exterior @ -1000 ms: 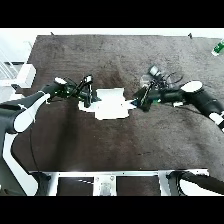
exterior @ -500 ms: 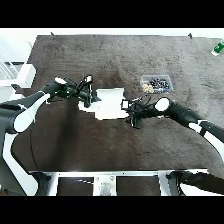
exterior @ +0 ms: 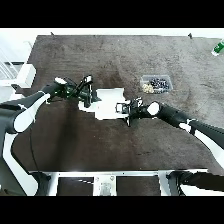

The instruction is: Fold the box and place the chain.

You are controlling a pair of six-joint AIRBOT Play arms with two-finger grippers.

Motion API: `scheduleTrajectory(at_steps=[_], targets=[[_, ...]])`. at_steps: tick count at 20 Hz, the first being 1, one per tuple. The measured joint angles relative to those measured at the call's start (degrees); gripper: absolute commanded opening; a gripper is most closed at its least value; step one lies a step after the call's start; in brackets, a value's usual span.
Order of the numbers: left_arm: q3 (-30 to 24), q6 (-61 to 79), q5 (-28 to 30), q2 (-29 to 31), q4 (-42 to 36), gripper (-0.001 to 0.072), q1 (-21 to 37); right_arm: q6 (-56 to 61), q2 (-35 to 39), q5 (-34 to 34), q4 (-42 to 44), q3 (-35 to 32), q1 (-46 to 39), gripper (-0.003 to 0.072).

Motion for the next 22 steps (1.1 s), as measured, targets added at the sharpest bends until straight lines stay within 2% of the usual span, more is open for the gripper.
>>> scheduleTrajectory(at_steps=[9, 19, 22], targets=[[0.0, 0.0, 0.0, 0.0, 0.0, 0.0023, 0.0, 2.1, 1.7, -6.8, 1.9, 1.8, 0.0, 0.0517], [0.0, 0.0, -0.1, 0.0, 0.0, 0.0023, 0.0, 1.7, 2.3, -7.8, 4.2, 5.3, -1.3, 0.0517], [0.0, 0.0, -0.2, 0.0, 0.0, 0.0023, 0.0, 0.2, 1.6, -5.9, 4.7, 6.3, -2.3, 0.0519]])
